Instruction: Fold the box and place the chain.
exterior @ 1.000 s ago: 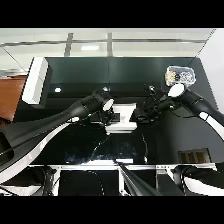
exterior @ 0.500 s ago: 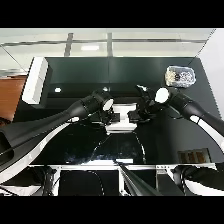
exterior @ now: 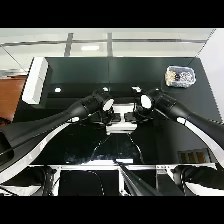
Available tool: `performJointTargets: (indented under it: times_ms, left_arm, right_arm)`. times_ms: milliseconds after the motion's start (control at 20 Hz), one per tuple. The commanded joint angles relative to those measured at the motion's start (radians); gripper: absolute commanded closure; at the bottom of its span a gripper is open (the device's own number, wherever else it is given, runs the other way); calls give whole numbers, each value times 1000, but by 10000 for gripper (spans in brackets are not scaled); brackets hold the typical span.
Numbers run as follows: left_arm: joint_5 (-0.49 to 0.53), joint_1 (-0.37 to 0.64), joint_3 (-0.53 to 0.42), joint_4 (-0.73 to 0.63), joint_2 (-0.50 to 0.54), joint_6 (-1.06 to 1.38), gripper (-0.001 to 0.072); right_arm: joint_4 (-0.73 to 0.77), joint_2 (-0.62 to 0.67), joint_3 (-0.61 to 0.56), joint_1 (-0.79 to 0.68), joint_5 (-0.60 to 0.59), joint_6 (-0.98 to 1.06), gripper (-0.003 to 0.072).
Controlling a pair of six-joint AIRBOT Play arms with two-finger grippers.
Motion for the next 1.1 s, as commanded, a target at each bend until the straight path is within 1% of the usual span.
performJointTargets:
  times_ms: [0, 50, 200, 250, 300, 800, 850, 1050]
  left_arm:
    - [-3, 1, 1, 1, 0, 0, 682]
    - [-3, 1, 1, 2, 0, 0, 682]
    - [-3, 1, 1, 2, 0, 0, 682]
    - [-2, 1, 1, 1, 0, 0, 682]
    - [-3, 1, 1, 2, 0, 0, 682]
    - [-3, 1, 1, 2, 0, 0, 682]
    - [-3, 1, 1, 2, 0, 0, 682]
    - [-3, 1, 1, 2, 0, 0, 682]
  right_arm:
    - [-43, -6, 8, 19, 8, 68, 582]
    - [-39, -6, 8, 20, 8, 68, 671]
    - [-33, -6, 8, 21, 9, 68, 664]
    - [-30, -6, 8, 21, 8, 68, 475]
    - [-28, -6, 8, 21, 8, 68, 419]
    - [7, -14, 8, 21, 8, 64, 421]
    - [5, -15, 8, 21, 13, 64, 447]
    - [6, -27, 8, 21, 34, 64, 455]
